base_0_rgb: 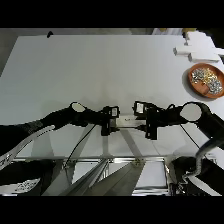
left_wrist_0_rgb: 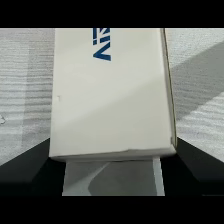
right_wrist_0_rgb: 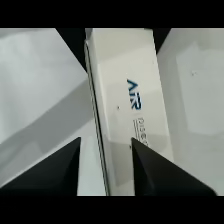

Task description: Fold the box and place the chain.

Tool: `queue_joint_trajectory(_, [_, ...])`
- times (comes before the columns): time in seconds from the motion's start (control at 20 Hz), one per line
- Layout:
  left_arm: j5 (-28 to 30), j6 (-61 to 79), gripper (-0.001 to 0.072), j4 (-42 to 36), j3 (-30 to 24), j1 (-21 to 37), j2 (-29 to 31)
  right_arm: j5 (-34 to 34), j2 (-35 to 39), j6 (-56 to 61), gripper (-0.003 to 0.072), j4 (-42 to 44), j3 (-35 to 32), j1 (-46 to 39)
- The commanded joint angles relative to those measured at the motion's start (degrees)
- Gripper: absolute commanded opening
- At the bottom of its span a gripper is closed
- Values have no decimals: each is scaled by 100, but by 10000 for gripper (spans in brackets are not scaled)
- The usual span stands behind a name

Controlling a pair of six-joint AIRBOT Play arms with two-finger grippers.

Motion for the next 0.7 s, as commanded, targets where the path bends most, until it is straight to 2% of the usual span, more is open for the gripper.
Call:
queue_joint_trajectory(0.0, [22, 2, 32, -2, 0, 2, 4, -81, -11, 11, 177, 354, -4, 2])
queue_joint_trajectory(0.05, [20, 2, 32, -2, 0, 2, 4, -74, -87, 22, 36, 337, -4, 2])
queue_joint_trajectory(0.1, [22, 2, 32, -2, 0, 2, 4, -61, -184, 37, 11, 341, -4, 2])
queue_joint_trajectory(0.35, [20, 2, 32, -2, 0, 2, 4, 138, -702, 435, 11, 341, -4, 2])
queue_joint_trajectory(0.55, [20, 2, 32, -2, 0, 2, 4, 142, -741, 435, 11, 269, -4, 2])
queue_joint_trajectory(0.65, [20, 2, 32, -2, 0, 2, 4, 177, -688, 350, 11, 492, -4, 2])
